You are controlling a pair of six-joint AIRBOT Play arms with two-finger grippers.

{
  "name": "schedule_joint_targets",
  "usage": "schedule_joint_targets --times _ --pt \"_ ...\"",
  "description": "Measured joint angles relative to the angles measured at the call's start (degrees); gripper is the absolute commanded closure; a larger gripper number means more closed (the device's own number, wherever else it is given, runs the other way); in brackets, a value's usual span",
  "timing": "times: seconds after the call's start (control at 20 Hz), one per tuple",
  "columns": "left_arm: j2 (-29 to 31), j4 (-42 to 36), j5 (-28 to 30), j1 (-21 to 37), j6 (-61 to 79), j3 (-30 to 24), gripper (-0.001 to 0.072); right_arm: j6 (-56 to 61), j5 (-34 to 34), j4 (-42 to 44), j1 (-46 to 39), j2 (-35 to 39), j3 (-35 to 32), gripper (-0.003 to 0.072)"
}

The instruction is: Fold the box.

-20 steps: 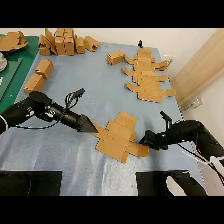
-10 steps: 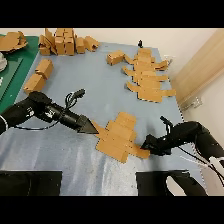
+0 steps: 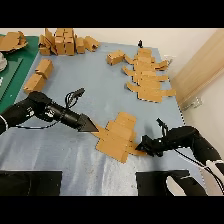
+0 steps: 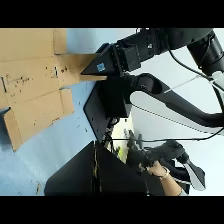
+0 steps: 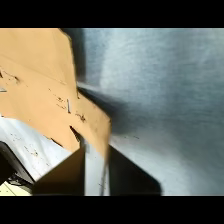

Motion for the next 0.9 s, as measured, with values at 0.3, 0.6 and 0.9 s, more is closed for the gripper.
schedule_joint_targets --times 0.3,0.6,0.9 --pt "0.0 0.0 1.5 -0.1 -0.1 0.0 0.0699 -11.9 2.8 9.0 0.7 -0.1 -0.3 0.0684" --pt "0.0 0.0 5.0 0.3 0.6 0.3 0.0698 -28.8 3.6 13.4 11.4 -5.6 6.4 0.0684" --pt "-0.6 2.7 7.5 6.6 2.5 1.7 0.0697 -34.6 3.8 8.3 17.8 -9.3 13.1 0.0684"
